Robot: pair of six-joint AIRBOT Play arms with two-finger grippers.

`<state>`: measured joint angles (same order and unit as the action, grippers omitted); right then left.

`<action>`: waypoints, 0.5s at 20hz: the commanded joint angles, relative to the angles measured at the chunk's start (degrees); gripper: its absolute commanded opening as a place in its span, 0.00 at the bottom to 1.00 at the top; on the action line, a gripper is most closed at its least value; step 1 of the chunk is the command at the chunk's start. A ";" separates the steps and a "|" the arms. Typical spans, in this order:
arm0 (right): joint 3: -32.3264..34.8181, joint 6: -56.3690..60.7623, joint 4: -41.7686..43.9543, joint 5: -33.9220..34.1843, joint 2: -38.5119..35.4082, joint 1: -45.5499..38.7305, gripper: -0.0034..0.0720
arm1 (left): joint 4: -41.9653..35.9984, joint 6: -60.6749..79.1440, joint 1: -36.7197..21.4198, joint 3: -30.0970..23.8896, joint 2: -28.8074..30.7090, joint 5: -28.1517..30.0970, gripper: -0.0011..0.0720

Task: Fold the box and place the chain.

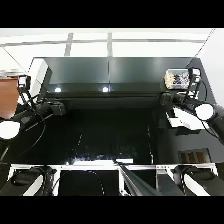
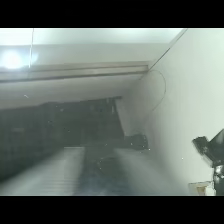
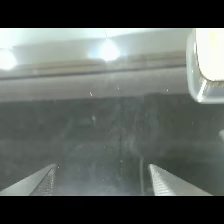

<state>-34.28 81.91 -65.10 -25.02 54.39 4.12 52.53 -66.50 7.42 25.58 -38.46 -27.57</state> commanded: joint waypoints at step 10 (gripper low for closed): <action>-18.80 10.67 -15.91 -15.19 8.92 -41.90 0.96 | 8.81 -6.78 -6.86 0.81 -4.15 -9.88 0.99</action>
